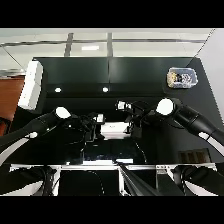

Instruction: Fold the box and place the chain.

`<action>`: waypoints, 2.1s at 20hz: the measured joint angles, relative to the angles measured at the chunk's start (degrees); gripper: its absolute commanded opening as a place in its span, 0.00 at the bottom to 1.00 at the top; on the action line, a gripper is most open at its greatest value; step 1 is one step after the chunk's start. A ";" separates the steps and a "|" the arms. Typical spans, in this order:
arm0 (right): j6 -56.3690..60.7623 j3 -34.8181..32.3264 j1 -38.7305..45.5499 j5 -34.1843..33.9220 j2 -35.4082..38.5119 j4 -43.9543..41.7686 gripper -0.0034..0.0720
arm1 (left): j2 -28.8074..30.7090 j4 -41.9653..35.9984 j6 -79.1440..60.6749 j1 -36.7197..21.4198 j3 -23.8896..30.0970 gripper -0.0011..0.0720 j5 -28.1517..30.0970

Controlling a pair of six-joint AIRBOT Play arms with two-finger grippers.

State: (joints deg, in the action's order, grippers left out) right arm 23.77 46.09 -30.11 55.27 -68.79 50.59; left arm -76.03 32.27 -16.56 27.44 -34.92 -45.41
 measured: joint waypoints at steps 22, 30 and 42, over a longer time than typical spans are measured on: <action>9.35 0.04 -2.49 0.96 4.04 1.95 0.60 | 0.00 0.02 0.22 0.00 0.02 0.73 -0.26; 10.45 0.13 -2.97 0.66 2.73 -1.92 0.60 | 0.00 0.02 0.39 0.00 0.02 0.73 -0.31; 34.71 -1.75 3.08 7.80 3.78 -13.29 0.07 | 0.00 0.02 0.37 0.00 0.02 0.73 -0.31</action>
State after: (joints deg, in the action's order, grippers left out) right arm 58.48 44.34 -27.03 63.07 -65.01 37.30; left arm -76.03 32.29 -16.19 27.44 -34.89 -45.71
